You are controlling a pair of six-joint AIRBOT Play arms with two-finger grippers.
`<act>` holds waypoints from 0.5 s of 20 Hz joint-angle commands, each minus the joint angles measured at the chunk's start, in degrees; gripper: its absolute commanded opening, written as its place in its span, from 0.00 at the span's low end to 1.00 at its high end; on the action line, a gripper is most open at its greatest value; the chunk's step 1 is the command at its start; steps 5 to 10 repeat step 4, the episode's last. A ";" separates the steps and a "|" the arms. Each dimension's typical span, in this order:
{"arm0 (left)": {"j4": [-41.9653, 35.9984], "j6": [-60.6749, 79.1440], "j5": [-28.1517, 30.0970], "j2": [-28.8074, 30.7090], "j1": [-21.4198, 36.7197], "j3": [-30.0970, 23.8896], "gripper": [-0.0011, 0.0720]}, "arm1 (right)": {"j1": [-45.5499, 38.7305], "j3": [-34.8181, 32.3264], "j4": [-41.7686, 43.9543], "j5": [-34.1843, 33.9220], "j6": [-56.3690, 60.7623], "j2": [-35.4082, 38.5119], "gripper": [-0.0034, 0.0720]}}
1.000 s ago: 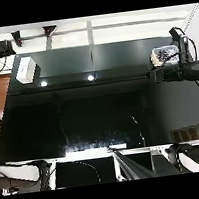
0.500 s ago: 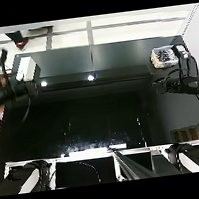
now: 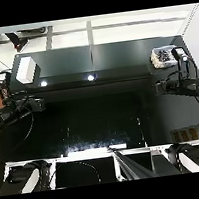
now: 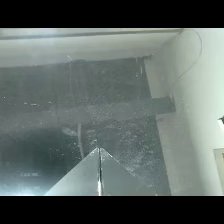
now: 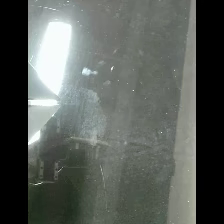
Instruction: Fold the box and place the chain.
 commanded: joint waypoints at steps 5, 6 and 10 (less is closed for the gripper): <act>0.02 0.02 0.55 0.31 0.02 -0.44 0.06 | 0.00 -0.04 -0.07 -0.07 0.00 0.04 0.09; 0.02 0.02 0.55 0.31 0.02 -0.44 0.06 | 0.00 -0.04 -0.07 -0.07 0.00 0.04 0.09; 0.02 0.02 0.55 0.31 0.02 -0.44 0.06 | 0.00 -0.04 -0.07 -0.07 0.00 0.04 0.09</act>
